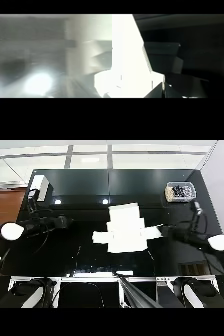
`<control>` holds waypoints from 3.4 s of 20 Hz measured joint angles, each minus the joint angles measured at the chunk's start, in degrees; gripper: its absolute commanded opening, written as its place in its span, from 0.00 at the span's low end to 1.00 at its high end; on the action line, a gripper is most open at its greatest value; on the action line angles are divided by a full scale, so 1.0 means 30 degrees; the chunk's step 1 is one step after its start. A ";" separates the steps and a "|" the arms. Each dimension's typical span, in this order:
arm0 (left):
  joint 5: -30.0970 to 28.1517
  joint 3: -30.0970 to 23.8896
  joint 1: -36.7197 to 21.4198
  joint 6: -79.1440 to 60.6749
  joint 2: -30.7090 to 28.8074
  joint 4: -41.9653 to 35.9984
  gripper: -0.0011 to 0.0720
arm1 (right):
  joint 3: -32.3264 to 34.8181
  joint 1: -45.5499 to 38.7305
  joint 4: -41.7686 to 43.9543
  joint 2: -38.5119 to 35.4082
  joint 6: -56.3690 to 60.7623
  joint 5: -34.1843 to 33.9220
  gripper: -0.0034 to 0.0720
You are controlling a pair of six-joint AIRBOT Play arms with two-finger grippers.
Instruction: Fold the box and place the chain.
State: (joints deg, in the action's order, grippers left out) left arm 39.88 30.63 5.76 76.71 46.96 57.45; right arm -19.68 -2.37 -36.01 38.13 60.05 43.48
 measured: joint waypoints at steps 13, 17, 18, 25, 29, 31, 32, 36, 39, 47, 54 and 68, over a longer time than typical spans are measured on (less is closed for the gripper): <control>0.8240 0.6426 0.2157 -0.9989 1.2866 -1.0688 0.89 | 0.1508 0.6331 0.0991 -0.0568 0.1158 -0.4881 0.07; 0.9974 0.7388 0.2747 -1.1992 1.4426 -0.9887 0.46 | 0.1508 0.6433 0.1005 -0.0568 0.1290 -0.4962 0.07; 1.0433 0.7541 0.2820 -1.2743 1.4673 -0.9683 0.41 | 0.1508 0.6448 0.0998 -0.0568 0.1290 -0.4969 0.07; 1.2458 0.9194 0.3104 -1.5081 1.6342 -0.8939 0.05 | 0.1457 0.6433 0.0823 -0.0568 0.1377 -0.4728 0.99; 1.2692 1.0112 0.3155 -1.5438 1.6254 -0.8706 0.05 | -0.0750 0.5741 -0.2113 -0.0568 0.1188 -0.2659 0.98; 1.2291 1.0076 0.3381 -1.5708 1.5482 -0.8568 0.05 | -0.2455 0.5523 -0.4685 -0.0568 0.0291 -0.0714 0.98; 1.1905 0.9806 0.3599 -1.6079 1.4906 -0.8502 0.05 | -0.3111 0.5450 -0.5734 -0.0568 -0.0517 0.0015 0.98; 0.8116 0.7198 0.4714 -1.9926 1.2145 -0.9362 0.05 | -0.4102 0.5326 -0.8153 -0.0379 -0.5406 0.2237 0.98; 0.6295 0.5858 0.5537 -2.5041 1.1606 -0.9792 0.05 | -0.3577 0.5515 -0.8204 0.0219 -0.9071 0.2463 0.98; 0.3417 0.5217 0.6761 -2.9849 1.2298 -1.0083 0.05 | -0.2310 0.8094 -0.7584 0.2827 -1.4105 0.1610 0.98; 0.2841 0.5202 0.6870 -3.0345 1.2393 -0.9865 0.05 | -0.2157 0.9821 -0.7512 0.4656 -1.5460 0.1173 0.98; 0.2696 0.5202 0.6870 -3.0454 1.2400 -0.9741 0.05 | -0.3184 1.0448 -0.5807 0.6237 -1.5861 -0.1370 0.98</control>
State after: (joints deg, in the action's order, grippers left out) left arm 47.97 46.24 26.37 -14.66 84.16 28.23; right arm -29.23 28.97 -53.43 56.84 12.47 39.38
